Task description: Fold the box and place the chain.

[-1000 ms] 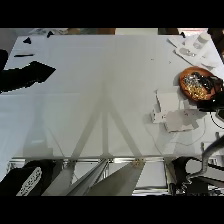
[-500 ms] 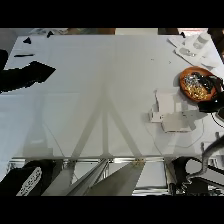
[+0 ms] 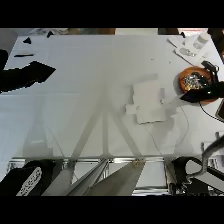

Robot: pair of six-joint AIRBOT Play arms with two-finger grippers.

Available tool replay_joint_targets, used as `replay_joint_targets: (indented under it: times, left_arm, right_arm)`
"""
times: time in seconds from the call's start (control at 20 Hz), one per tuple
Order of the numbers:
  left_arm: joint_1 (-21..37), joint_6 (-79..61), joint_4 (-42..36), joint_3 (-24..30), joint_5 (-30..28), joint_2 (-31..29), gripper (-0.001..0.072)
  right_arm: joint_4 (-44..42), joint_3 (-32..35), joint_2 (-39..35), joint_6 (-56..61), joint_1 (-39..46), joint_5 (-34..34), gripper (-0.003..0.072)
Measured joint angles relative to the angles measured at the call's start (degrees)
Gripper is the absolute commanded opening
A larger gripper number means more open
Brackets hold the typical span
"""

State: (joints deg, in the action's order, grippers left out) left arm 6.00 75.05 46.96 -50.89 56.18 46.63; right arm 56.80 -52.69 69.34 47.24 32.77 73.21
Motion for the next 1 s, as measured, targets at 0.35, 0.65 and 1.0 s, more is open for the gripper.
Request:
replay_joint_targets:
  times: [0.35, 0.65, 1.0]
  left_arm:
    - [0.0, 0.0, 0.0, 0.0, 0.0, 0.0, 0.0698]
    - [0.0, 0.0, 0.0, 0.0, 0.0, 0.0, 0.0698]
    - [0.0, 0.0, 0.0, 0.0, 0.0, 0.0, 0.0698]
  right_arm:
    - [-15.4, 2.7, -0.1, -5.5, -13.4, -10.3, 0.0015]
    - [-25.4, 12.1, -0.1, -10.0, -23.7, -28.1, 0.0015]
    - [-31.1, 20.1, -0.1, -12.7, -28.9, -41.7, 0.0017]
